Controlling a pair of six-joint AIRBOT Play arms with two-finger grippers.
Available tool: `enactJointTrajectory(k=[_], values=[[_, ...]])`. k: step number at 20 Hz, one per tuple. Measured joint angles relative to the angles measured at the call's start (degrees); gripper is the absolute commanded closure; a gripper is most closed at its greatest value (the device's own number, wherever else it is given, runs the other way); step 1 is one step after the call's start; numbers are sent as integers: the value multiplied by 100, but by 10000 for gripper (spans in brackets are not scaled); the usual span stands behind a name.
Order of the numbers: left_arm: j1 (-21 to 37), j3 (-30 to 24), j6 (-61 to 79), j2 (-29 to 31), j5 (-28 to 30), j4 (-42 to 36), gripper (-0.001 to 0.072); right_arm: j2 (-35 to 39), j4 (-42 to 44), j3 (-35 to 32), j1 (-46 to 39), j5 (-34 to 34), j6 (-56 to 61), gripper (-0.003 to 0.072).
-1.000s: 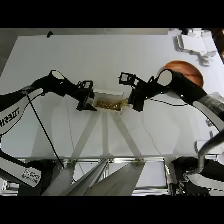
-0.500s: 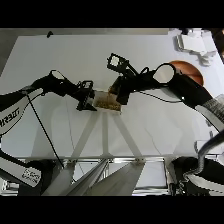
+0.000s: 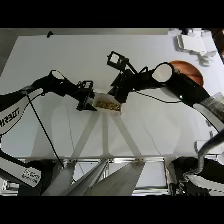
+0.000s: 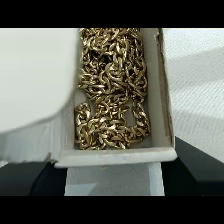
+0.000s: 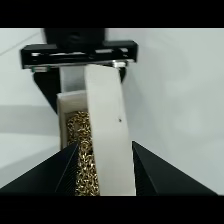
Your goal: Fold the box and place the chain.
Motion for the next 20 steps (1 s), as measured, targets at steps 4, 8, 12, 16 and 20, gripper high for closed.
enactJointTrajectory(k=[4, 8, 12, 16, 20], values=[[0, 0, 2, 0, 0, 2, 653, -496, 63, 179, -153, 151, 461, 346], [0, 0, 0, 0, 0, 0, 653, -914, 205, 262, -197, 525, 525, 346], [0, 0, -2, 0, 0, 0, 653, -1091, 205, 275, -205, 1027, 426, 350], [0, 0, 4, 0, 0, 2, 653, -1106, 76, 286, -90, 1228, 223, 465], [0, 0, 7, 0, -2, 4, 653, -1069, -295, 286, 140, 1207, 120, 514]])
